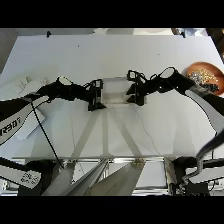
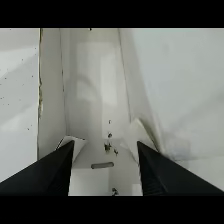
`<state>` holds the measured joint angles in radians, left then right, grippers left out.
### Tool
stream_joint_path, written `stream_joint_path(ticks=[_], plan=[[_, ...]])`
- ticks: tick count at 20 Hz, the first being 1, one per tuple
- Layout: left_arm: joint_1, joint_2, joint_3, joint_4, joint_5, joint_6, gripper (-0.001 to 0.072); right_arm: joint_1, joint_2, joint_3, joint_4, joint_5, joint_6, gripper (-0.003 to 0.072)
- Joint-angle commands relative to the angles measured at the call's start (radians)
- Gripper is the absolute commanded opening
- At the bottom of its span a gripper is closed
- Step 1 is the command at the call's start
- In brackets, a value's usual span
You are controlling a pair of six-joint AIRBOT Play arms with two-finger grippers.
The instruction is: Fold the box and place the chain.
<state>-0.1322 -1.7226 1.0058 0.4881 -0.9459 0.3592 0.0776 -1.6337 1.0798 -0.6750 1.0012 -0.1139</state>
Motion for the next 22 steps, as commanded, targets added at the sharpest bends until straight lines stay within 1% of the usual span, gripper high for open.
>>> stream_joint_path(ticks=[1, 2, 3, 4, 5, 6, 9, 13, 14, 16, 18, 20, 22], plan=[[0.000, 0.000, 0.000, -0.001, 0.000, -0.001, 0.0216, 0.022, -0.015, 0.000, 0.004, -0.031, 0.000, 0.0473], [0.000, 0.000, 0.000, -0.001, 0.000, -0.001, 0.0216, 0.024, -0.018, 0.000, 0.001, -0.032, 0.002, 0.0399], [0.000, 0.000, 0.000, -0.001, 0.000, -0.001, 0.0216, 0.024, -0.017, 0.000, -0.001, -0.031, 0.012, 0.0278], [0.000, 0.000, 0.000, -0.001, 0.000, -0.001, 0.0216, 0.024, -0.017, 0.000, -0.001, -0.024, 0.027, 0.0142], [0.000, 0.000, 0.000, -0.001, 0.000, -0.001, 0.0216, 0.024, -0.016, 0.000, -0.001, -0.013, 0.041, 0.0053], [0.000, 0.000, 0.000, -0.001, 0.000, -0.001, 0.0216, 0.024, -0.011, 0.000, 0.000, 0.003, 0.049, 0.0019], [0.000, 0.000, 0.000, -0.001, 0.000, -0.001, 0.0216, 0.018, 0.043, 0.000, -0.002, 0.010, 0.176, 0.0019], [0.000, 0.000, 0.000, -0.001, 0.000, -0.001, 0.0216, -0.032, 0.190, 0.000, -0.010, 0.055, 0.283, 0.0018], [0.000, 0.000, 0.000, -0.001, 0.000, -0.001, 0.0216, -0.054, 0.234, 0.000, -0.024, 0.054, 0.335, 0.0018], [-0.001, 0.000, 0.000, -0.001, 0.000, -0.001, 0.0216, -0.112, 0.304, 0.000, -0.105, 0.050, 0.460, 0.0018], [0.000, 0.000, 0.000, -0.001, 0.000, -0.001, 0.0216, -0.177, 0.331, 0.000, -0.258, 0.047, 0.634, 0.0017], [-0.001, 0.000, 0.000, -0.001, 0.000, -0.001, 0.0216, -0.241, 0.317, -0.001, -0.397, 0.051, 0.819, 0.0017], [0.000, 0.000, 0.000, -0.001, 0.000, -0.001, 0.0216, -0.290, 0.275, -0.001, -0.417, 0.068, 0.903, 0.0015]])
